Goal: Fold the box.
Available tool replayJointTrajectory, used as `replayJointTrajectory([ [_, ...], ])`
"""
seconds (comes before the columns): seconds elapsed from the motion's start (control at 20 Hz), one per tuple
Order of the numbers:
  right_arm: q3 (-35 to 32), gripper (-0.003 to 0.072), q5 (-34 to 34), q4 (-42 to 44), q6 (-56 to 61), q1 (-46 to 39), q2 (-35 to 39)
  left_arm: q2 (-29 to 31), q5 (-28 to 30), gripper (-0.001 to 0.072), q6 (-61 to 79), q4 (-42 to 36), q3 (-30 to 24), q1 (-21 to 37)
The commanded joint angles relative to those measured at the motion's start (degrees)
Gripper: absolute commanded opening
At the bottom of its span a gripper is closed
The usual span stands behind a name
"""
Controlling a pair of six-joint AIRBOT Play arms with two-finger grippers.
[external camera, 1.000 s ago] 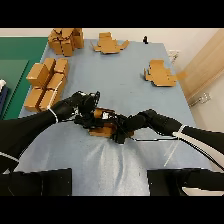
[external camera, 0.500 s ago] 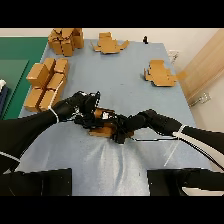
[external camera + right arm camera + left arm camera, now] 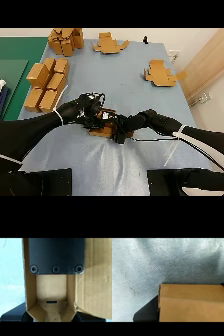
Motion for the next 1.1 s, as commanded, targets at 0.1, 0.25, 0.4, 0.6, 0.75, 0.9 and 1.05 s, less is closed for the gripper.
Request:
replayJointTrajectory([
  [0.1, 0.0, 0.0517, -0.7, 0.0, 0.0, 0.0, 0.0, 0.0, -0.6, 0.002, -0.6, 2.0, 0.1, -0.2],
  [0.25, 0.0, 0.0517, -0.8, 0.0, 0.0, 0.0, 0.0, 0.0, 0.0, 0.0022, 0.9, 0.3, 0.1, -0.2],
  [0.4, 0.0, 0.0517, -0.8, 0.0, 0.0, 0.0, 0.0, 0.5, -0.1, 0.0478, 3.0, -0.4, 0.1, -0.1],
  [0.6, 0.0, 0.0517, -0.8, 0.0, 0.0, 0.0, 0.0, 1.7, 0.7, 0.0477, 3.9, -0.6, 0.1, 0.0],
  [0.75, 0.0, 0.0517, -1.0, 0.0, 0.0, 0.0, 0.0, 3.2, 1.9, 0.0477, 4.2, -1.2, 0.1, 0.0],
  [0.9, 0.0, 0.0517, -1.6, 0.0, 0.0, 0.0, 0.0, 5.0, 0.5, 0.0478, 7.0, -1.9, 0.0, 1.6],
  [1.05, 0.0, 0.0517, -1.8, 0.0, 0.4, 0.0, 0.0, 8.1, -0.2, 0.0478, 13.4, -5.9, 0.0, 5.0],
])
